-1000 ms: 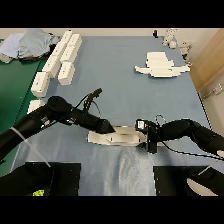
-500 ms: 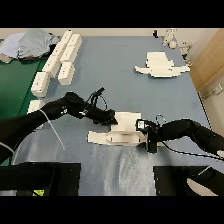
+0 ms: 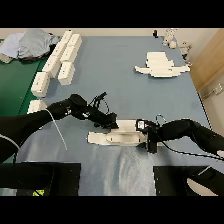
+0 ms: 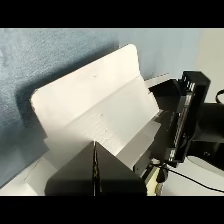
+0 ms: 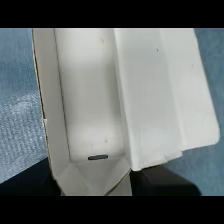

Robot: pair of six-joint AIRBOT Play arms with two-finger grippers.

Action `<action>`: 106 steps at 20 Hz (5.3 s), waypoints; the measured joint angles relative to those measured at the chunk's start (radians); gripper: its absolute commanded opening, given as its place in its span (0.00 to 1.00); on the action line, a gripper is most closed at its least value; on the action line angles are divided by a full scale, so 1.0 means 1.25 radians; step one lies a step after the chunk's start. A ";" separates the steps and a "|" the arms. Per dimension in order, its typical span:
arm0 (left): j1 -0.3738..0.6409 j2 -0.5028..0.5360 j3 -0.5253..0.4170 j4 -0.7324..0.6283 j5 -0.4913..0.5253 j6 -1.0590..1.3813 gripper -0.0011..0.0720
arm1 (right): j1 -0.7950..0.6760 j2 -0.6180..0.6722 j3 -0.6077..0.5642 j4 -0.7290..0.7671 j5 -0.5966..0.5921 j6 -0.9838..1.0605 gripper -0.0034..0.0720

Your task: Fold the box.

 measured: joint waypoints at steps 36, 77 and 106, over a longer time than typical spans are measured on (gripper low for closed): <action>-0.098 0.394 -0.288 0.251 0.199 0.788 0.70 | 0.000 0.000 0.000 0.000 0.001 0.001 0.71; -0.068 0.349 -0.260 0.266 0.159 0.797 0.55 | 0.000 0.000 0.000 0.000 0.001 0.001 0.71; -0.181 0.179 -0.172 0.149 0.240 0.921 0.89 | 0.000 0.000 0.000 -0.001 0.001 0.000 0.71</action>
